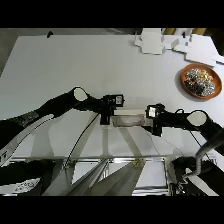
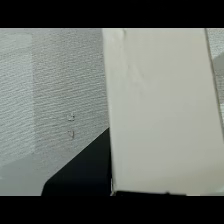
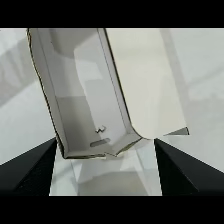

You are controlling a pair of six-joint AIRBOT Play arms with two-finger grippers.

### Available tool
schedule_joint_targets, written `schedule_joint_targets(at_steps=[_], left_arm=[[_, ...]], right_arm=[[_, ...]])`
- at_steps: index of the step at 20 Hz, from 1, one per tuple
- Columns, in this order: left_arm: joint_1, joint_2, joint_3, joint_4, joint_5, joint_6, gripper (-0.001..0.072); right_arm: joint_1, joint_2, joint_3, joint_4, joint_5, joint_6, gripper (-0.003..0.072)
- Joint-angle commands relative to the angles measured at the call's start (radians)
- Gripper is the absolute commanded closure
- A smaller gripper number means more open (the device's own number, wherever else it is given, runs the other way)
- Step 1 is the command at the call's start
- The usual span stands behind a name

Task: Fold the box and place the chain.

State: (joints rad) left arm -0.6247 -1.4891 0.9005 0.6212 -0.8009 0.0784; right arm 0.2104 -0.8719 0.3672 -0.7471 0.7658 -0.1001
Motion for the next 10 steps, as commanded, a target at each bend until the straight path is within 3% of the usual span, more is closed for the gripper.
schedule_joint_targets(at_steps=[1,10], left_arm=[[0.000,0.001,0.001,0.000,0.000,0.000,0.0700],[0.000,0.001,0.001,0.000,0.000,0.000,0.0700]], right_arm=[[-0.023,-0.031,0.000,0.047,-0.002,-0.064,0.0024],[-0.063,-0.153,0.001,0.180,0.031,-0.250,0.0024]])
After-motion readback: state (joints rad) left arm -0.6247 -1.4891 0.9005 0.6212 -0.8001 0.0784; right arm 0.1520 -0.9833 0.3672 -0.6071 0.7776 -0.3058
